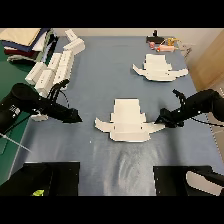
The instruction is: Fold the box.
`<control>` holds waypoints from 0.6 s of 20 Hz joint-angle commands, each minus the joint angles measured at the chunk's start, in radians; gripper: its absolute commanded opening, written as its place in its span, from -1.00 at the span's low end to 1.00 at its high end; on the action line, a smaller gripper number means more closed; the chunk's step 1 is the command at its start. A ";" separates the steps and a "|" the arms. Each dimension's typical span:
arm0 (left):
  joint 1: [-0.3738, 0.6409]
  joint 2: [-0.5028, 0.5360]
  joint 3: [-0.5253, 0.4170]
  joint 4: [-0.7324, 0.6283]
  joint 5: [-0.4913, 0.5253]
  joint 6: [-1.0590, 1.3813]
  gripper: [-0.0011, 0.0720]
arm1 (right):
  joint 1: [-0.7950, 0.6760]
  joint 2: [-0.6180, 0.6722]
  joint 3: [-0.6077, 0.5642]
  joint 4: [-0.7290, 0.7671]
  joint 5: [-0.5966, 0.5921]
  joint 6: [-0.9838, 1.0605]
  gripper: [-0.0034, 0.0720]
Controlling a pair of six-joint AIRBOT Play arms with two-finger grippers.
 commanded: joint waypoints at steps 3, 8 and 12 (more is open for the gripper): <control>0.000 -0.027 0.000 -0.053 0.021 0.001 -0.93 | 0.042 -0.069 0.000 0.034 0.013 -0.010 -0.24; -0.001 -0.034 0.000 -0.116 0.020 0.019 0.42 | 0.143 -0.084 0.000 0.055 0.047 -0.079 -0.91; -0.001 -0.034 0.000 -0.163 0.018 0.015 0.42 | 0.232 -0.027 -0.026 0.056 0.039 -0.087 -0.91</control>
